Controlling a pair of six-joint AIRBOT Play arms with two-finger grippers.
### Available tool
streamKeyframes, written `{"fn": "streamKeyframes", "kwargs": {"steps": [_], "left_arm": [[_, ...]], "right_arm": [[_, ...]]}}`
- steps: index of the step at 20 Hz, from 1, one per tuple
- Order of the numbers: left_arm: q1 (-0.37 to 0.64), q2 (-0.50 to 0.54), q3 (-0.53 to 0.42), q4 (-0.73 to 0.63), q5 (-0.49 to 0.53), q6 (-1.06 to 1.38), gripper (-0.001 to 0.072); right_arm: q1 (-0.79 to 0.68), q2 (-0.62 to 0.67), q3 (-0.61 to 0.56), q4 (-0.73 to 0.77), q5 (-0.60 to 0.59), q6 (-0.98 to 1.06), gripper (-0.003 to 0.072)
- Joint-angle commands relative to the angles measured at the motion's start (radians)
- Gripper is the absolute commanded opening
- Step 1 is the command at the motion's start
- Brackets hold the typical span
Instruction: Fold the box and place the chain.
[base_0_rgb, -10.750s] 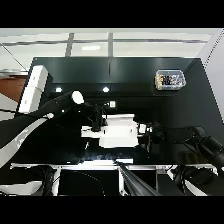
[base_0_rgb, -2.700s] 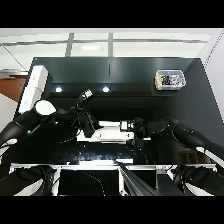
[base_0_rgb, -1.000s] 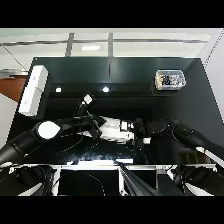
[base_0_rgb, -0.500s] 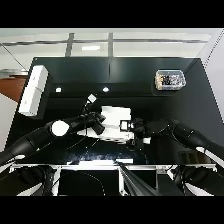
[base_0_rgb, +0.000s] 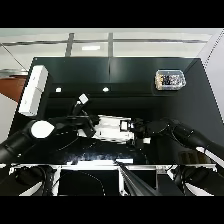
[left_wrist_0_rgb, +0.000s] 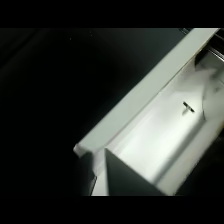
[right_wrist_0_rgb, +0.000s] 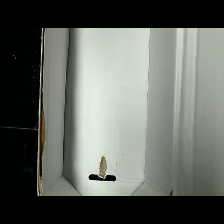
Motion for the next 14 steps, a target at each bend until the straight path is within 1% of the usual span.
{"fn": "streamKeyframes", "kwargs": {"steps": [1,2,3,5,6,8,11,14], "left_arm": [[0.099,0.082,0.000,0.132,-0.277,-0.004,0.0478],[0.128,0.087,0.000,0.169,-0.334,-0.005,0.0663],[0.156,0.087,0.000,0.193,-0.380,-0.005,0.0706],[0.196,0.087,-0.001,0.228,-0.440,-0.004,0.0706],[0.208,0.087,-0.001,0.245,-0.452,-0.003,0.0706],[0.206,0.083,-0.005,0.262,-0.453,0.033,0.0706],[0.206,0.052,-0.019,0.223,-0.453,0.251,0.0705],[0.206,-0.005,-0.047,0.213,-0.417,0.397,0.0703]], "right_arm": [[0.003,0.000,0.001,0.023,-0.006,0.001,0.0548],[0.010,0.000,0.001,0.022,-0.006,0.001,0.0548],[0.021,0.000,0.001,0.022,-0.006,0.001,0.0548],[0.044,-0.001,0.001,0.021,-0.006,0.001,0.0548],[0.054,-0.004,0.001,0.020,-0.005,0.001,0.0548],[0.059,-0.013,0.001,0.010,-0.004,0.001,0.0548],[0.059,-0.016,0.001,-0.011,0.014,0.001,0.0548],[0.059,-0.016,0.001,-0.009,0.011,0.001,0.0548]]}}
